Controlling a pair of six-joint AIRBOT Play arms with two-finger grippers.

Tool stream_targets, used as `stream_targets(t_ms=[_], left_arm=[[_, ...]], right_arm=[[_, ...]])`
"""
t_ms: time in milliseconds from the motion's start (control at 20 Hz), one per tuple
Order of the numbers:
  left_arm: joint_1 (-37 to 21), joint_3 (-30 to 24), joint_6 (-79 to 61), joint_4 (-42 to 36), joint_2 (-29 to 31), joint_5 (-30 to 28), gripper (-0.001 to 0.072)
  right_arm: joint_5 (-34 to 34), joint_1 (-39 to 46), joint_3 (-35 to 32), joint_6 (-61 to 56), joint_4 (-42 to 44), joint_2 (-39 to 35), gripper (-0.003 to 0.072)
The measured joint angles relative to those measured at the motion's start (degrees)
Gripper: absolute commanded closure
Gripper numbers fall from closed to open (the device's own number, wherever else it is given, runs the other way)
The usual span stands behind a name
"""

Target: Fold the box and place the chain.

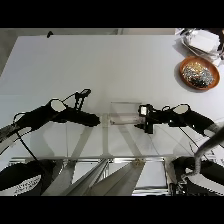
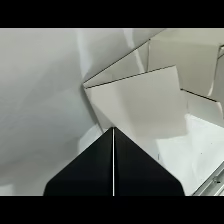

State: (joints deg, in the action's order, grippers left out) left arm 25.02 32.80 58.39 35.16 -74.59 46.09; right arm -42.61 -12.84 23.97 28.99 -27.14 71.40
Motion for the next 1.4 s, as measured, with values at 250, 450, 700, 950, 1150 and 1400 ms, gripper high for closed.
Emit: stream_targets(t_ms=[250,450,700,950,1150,1400], left_arm=[[-1.1,0.0,1.0,2.1,2.8,0.1,0.0709],[-1.8,0.0,6.3,6.9,3.6,0.7,0.071],[-2.0,0.0,8.3,7.5,2.6,0.4,0.071],[-1.4,0.0,8.5,5.7,0.6,-0.4,0.071],[-0.7,0.0,6.8,3.3,0.2,-1.2,0.0709],[-0.3,0.0,4.5,0.8,0.1,-1.5,0.0708]], right_arm=[[0.0,0.0,0.0,0.0,0.0,0.0,0.0257],[0.0,0.0,0.0,0.0,0.0,0.0,0.0257],[0.0,0.0,0.0,0.0,0.0,0.0,0.0257],[0.0,0.0,0.0,0.0,0.0,0.0,0.0257],[0.0,0.0,0.0,0.0,0.0,0.0,0.0257],[0.0,0.0,0.0,0.0,0.0,0.0,0.0257]])
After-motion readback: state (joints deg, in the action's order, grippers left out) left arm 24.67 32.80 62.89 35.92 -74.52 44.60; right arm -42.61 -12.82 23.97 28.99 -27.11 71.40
